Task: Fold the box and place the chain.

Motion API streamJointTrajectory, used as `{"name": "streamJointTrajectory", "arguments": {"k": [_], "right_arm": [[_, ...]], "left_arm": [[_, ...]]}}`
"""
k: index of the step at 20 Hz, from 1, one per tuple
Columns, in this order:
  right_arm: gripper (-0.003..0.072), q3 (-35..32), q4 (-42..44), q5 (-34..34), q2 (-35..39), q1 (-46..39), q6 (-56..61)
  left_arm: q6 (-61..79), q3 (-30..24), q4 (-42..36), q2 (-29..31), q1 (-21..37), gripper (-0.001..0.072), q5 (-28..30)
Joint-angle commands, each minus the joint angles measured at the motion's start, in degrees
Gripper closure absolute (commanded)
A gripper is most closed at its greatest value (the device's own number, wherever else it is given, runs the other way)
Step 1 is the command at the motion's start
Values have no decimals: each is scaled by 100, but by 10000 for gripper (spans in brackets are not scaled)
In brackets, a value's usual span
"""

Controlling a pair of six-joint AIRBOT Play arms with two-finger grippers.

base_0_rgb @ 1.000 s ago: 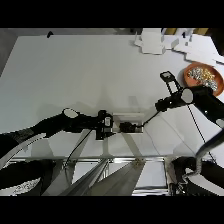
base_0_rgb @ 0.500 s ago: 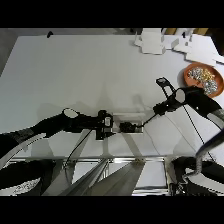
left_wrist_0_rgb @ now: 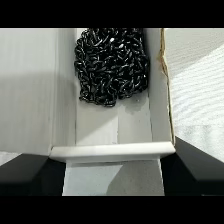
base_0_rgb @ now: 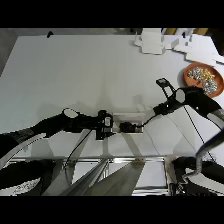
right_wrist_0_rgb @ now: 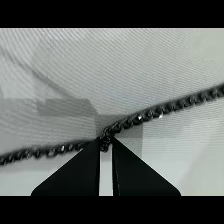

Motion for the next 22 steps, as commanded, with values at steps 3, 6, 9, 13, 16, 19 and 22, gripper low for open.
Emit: {"name": "streamJointTrajectory", "arguments": {"k": [3,6,9,13,16,19,22], "right_arm": [[667,7,0,28,691,0,-44],[667,7,0,197,1224,0,-46],[667,7,11,450,1812,0,-61],[667,7,332,597,2664,0,-68],[667,7,852,636,3167,24,-295],[667,7,1355,697,3467,376,-485],[667,7,1325,1032,3488,942,-673]], "left_arm": [[0,-2,2,2,0,698,0],[-2,-2,2,2,0,698,0],[0,-2,2,2,0,698,0],[0,-2,2,2,0,698,0],[0,-2,2,2,0,698,0],[0,-2,2,2,0,698,0],[0,-2,2,2,0,698,0]]}}
